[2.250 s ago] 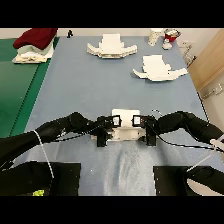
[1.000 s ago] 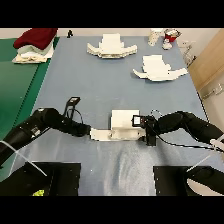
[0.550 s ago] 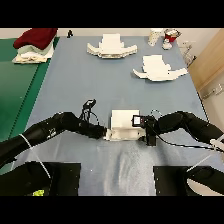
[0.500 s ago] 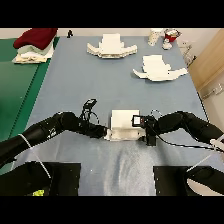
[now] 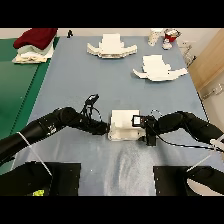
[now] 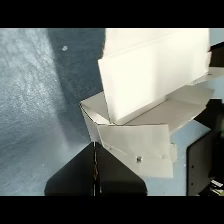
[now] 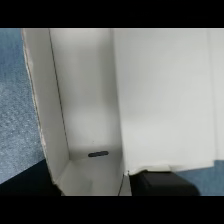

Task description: Fold the box.

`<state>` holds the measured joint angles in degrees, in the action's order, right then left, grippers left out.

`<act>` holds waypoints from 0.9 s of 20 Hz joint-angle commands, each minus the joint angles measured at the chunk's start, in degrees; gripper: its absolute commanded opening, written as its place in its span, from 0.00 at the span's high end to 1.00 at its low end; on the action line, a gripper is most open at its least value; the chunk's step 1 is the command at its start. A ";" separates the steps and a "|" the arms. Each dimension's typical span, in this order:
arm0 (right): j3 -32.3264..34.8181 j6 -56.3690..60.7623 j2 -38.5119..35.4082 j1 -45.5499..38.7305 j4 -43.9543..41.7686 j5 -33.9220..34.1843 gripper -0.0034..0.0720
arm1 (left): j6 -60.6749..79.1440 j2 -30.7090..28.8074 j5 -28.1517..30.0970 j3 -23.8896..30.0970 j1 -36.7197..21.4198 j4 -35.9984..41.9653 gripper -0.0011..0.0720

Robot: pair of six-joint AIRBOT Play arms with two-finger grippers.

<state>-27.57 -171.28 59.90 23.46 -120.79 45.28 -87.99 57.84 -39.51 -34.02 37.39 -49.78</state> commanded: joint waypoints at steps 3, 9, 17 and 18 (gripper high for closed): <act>0.02 0.02 0.02 0.00 0.00 -0.02 0.30 | -0.07 -0.04 -2.82 -0.87 0.04 0.17 0.58; 0.02 0.02 0.02 0.00 -0.02 0.00 0.30 | -0.04 0.00 -2.14 -0.87 0.04 1.01 0.41; 0.02 0.02 0.02 0.00 -0.02 -0.02 0.30 | -0.66 2.16 0.09 -0.90 3.98 4.70 0.41; 0.02 0.02 0.02 0.00 0.00 -0.02 0.30 | -2.40 3.17 0.22 -1.20 4.92 4.24 0.41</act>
<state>-27.57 -171.28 59.90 23.46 -120.79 45.28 -88.31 59.37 -39.81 -34.96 40.18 -45.78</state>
